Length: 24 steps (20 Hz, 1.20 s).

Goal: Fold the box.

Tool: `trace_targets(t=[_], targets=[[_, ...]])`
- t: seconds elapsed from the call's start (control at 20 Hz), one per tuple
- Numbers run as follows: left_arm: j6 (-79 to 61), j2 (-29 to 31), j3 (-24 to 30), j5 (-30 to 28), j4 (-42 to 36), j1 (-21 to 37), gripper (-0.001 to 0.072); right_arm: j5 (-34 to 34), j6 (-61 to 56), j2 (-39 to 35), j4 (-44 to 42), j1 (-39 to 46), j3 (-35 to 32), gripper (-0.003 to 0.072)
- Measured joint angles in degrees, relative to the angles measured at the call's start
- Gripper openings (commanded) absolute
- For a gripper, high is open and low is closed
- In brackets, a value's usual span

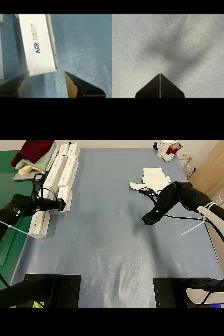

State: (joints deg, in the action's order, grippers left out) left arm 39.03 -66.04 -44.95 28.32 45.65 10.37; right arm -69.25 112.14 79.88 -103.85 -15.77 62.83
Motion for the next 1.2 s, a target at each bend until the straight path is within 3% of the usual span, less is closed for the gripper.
trace_targets(t=[0.05, 0.15, 0.2, 0.4, 0.6, 0.9, 1.2], targets=[[0.26, 1.86, 0.0, 1.31, 0.13, 0.11, 0.0671, 0.02, -0.02, 0.0, 0.0, 0.0, 0.02, 0.0005], [0.9, 5.7, -0.02, 4.66, 0.15, 0.11, 0.0199, 0.02, -0.02, 0.0, 0.0, -0.02, 0.02, 0.0005], [1.07, 7.45, -0.02, 6.71, 0.17, -0.07, 0.0008, 0.02, -0.02, 0.0, 0.0, 0.0, 0.0, 0.0005], [1.53, 12.79, -0.02, 17.97, -0.85, -2.29, 0.0012, 0.02, -0.02, 0.0, 0.0, -0.02, 0.02, 0.0005], [7.98, 14.4, 0.33, 27.54, -1.42, -8.74, 0.0012, 0.02, -0.02, 0.0, 0.02, 0.0, 0.02, 0.0005], [23.08, 13.38, 3.98, 30.03, 4.17, -22.73, 0.0012, 0.02, 0.0, 0.0, 0.0, 0.0, 0.02, 0.0005], [28.76, 8.39, 5.86, 30.05, 6.54, -28.87, 0.0013, 0.02, -0.02, 0.0, 0.02, 0.04, 0.02, 0.0005]])
